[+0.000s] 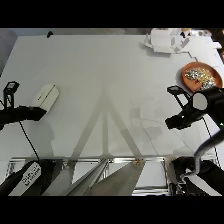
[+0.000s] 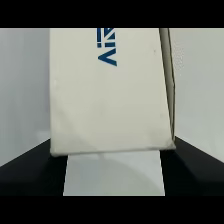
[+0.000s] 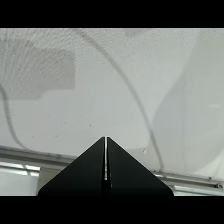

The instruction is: Fold the box and place the chain.

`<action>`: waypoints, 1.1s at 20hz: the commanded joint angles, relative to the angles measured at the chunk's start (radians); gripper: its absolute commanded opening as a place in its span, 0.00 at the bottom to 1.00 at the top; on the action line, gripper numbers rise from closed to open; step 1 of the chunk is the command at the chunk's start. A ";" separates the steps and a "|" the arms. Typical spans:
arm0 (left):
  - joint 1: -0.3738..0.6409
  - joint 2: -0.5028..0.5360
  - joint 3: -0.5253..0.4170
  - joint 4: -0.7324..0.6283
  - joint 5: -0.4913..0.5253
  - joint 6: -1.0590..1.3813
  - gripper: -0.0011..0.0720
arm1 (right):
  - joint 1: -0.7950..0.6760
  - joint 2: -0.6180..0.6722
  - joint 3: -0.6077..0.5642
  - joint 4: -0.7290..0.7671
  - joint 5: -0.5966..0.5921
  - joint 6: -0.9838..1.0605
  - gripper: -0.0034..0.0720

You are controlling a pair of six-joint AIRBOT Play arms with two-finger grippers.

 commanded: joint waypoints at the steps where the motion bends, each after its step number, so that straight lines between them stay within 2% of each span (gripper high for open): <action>1: 0.001 0.000 -0.003 0.080 -0.071 -0.089 0.86 | 0.000 0.001 0.001 0.000 0.000 0.000 0.07; 2: 0.001 0.004 -0.003 0.085 -0.077 -0.108 0.98 | 0.000 0.001 0.001 0.000 0.000 0.000 0.07; 6: 0.001 0.072 -0.003 0.086 -0.076 -0.132 0.97 | 0.000 0.001 0.001 0.000 0.000 0.000 0.07; 10: -0.011 0.264 -0.003 0.043 -0.076 -0.134 0.97 | 0.000 0.001 0.001 0.000 0.000 0.000 0.07; 13: -0.077 0.410 -0.003 0.074 -0.084 -0.136 0.97 | 0.000 0.001 0.001 0.000 0.000 0.000 0.07; 15: -0.131 0.470 -0.003 0.106 -0.114 -0.136 0.97 | 0.000 0.001 0.001 0.000 0.000 0.000 0.07; 18: -0.192 0.498 -0.003 0.145 -0.127 -0.162 0.97 | 0.000 0.001 0.001 0.000 0.000 0.000 0.07; 22: -0.217 0.497 -0.003 0.147 -0.124 -0.180 0.97 | 0.000 0.001 0.001 0.000 0.000 0.000 0.07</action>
